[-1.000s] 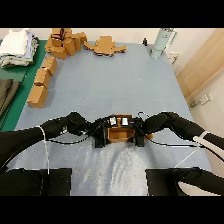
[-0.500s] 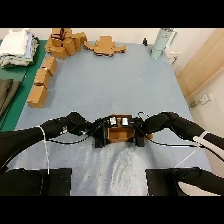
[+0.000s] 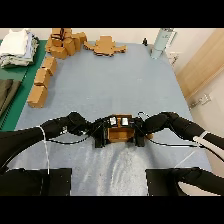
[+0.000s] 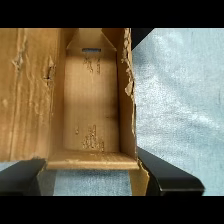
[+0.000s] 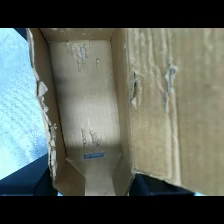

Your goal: Fold the box.

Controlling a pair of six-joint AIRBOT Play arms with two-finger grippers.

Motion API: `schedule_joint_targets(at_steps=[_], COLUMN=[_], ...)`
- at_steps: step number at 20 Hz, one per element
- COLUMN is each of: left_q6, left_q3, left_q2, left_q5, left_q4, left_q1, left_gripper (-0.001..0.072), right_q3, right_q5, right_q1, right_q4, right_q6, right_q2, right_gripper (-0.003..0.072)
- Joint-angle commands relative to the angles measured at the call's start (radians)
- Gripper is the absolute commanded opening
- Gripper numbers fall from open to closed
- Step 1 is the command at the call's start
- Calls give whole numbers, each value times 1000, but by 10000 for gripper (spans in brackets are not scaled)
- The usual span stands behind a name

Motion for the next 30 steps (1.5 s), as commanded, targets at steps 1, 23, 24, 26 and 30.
schedule_joint_targets(at_steps=[1, 23, 24, 26, 30], left_q6=[0, 0, 0, 0, 0], left_q3=[0, 0, 0, 0, 1], left_q2=[0, 0, 0, 0, 0], left_q5=[0, 0, 0, 0, 0], left_q4=[0, 0, 0, 0, 0], left_q1=[0, 0, 0, 0, 0], left_gripper=[597, 597, 597, 597, 597], right_q3=[1, 1, 1, 1, 1], right_q5=[0, -197, -206, -229, -261], right_q1=[0, -1, -1, -1, -1], right_q4=[1, -322, -325, -299, -172], right_q6=[0, 467, 527, 649, 787], right_q2=[0, 278, 316, 385, 474], right_gripper=[508, 712, 711, 711, 710])
